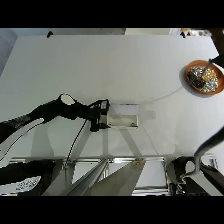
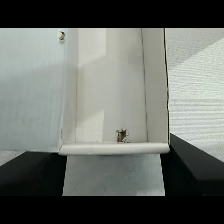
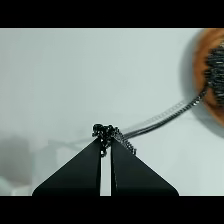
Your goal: Fold the box and place the chain.
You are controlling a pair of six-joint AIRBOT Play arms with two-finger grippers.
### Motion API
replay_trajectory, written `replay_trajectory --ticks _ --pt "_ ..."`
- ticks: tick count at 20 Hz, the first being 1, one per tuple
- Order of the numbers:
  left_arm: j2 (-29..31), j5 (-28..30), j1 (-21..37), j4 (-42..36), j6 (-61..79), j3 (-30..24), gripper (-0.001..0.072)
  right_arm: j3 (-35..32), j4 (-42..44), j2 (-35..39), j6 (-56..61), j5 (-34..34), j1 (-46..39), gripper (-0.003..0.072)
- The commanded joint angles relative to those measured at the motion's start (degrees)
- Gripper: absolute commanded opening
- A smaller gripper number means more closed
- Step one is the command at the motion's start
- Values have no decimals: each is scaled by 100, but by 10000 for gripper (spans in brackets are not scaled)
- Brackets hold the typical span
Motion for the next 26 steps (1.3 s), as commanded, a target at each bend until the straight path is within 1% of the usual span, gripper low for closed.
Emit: replay_trajectory --ticks 1,6,12,15,18,20,22,26 --pt "2 0 4 2 0 0 275 -4 361 439 0 649 573 22" --pt "2 0 4 2 0 0 275 -15 422 898 389 673 1932 22" --pt "2 0 4 2 2 0 275 -17 439 968 765 538 3587 22" --pt "2 0 4 2 0 0 275 -22 363 962 785 306 4153 22" --pt "2 0 4 2 0 0 275 -107 380 951 925 -216 4559 22" --pt "2 0 4 2 0 0 275 -374 409 942 933 -682 4889 22" --pt "2 -2 4 2 0 0 275 -796 400 883 935 -1029 5243 22" --pt "2 0 4 2 2 0 275 -1670 291 387 935 -1622 5587 23"
